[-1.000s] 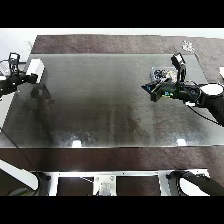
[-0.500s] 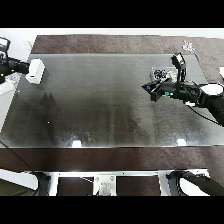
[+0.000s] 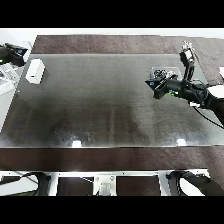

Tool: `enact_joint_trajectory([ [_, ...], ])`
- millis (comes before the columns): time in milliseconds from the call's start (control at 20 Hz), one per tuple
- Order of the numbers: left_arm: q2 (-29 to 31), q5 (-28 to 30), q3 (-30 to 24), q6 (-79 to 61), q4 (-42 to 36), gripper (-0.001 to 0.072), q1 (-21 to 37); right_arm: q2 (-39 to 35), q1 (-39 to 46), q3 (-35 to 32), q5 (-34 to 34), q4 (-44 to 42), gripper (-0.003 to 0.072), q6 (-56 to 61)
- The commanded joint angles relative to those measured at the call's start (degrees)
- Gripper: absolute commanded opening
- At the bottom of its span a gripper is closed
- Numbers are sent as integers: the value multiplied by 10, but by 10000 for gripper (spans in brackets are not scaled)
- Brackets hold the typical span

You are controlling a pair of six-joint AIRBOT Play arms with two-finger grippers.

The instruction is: Fold the box and place the chain.

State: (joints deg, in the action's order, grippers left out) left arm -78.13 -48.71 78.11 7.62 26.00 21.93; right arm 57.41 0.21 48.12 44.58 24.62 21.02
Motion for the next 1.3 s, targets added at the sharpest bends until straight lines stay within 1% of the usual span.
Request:
enact_joint_trajectory([
  [0, 118, 14, -108, -48, -45, 13, -24, -59, 0, -29, -60, 0, 13, 0],
  [100, 196, 60, -214, -96, -86, 13, -49, -106, 0, -67, -109, 0, 13, 0],
  [150, 228, 130, -268, -167, -149, 13, -70, -130, 0, -89, -138, 0, 13, 0],
  [200, 262, 165, -320, -214, -213, 13, -84, -152, -1, -110, -161, 0, 13, 0],
  [250, 291, 165, -365, -244, -269, 13, -94, -177, -1, -136, -179, 0, 13, 0],
  [350, 341, 129, -452, -325, -377, 13, -111, -225, -2, -187, -216, 0, 13, 0],
  [400, 359, 126, -489, -362, -410, 13, -123, -245, -2, -210, -233, 0, 13, 0],
  [450, 373, 133, -516, -384, -419, 13, -134, -266, -2, -233, -246, 0, 13, -3],
  [550, 396, 155, -563, -386, -424, 13, -150, -313, -2, -280, -262, 0, 13, -7],
  [700, 414, 158, -619, -407, -435, 13, -166, -376, -2, -341, -272, 0, 13, -7],
  [750, 414, 162, -634, -422, -455, 13, -171, -392, -2, -360, -272, 0, 13, -7],
  [800, 414, 162, -651, -453, -497, 13, -178, -405, -2, -376, -272, 0, 13, -6],
  [900, 414, 181, -685, -529, -587, 13, -187, -425, -2, -404, -272, 0, 13, -6],
  [950, 414, 192, -699, -545, -615, 13, -187, -431, -2, -415, -272, 0, 14, -6],
  [1100, 414, 230, -728, -544, -624, 16, -187, -434, -2, -432, -272, 0, 15, -4],
  [1150, 414, 242, -731, -544, -624, 19, -187, -434, -3, -436, -267, 0, 16, -2],
  [1250, 414, 248, -731, -540, -624, 20, -186, -434, -4, -443, -264, 0, 16, -2],
])
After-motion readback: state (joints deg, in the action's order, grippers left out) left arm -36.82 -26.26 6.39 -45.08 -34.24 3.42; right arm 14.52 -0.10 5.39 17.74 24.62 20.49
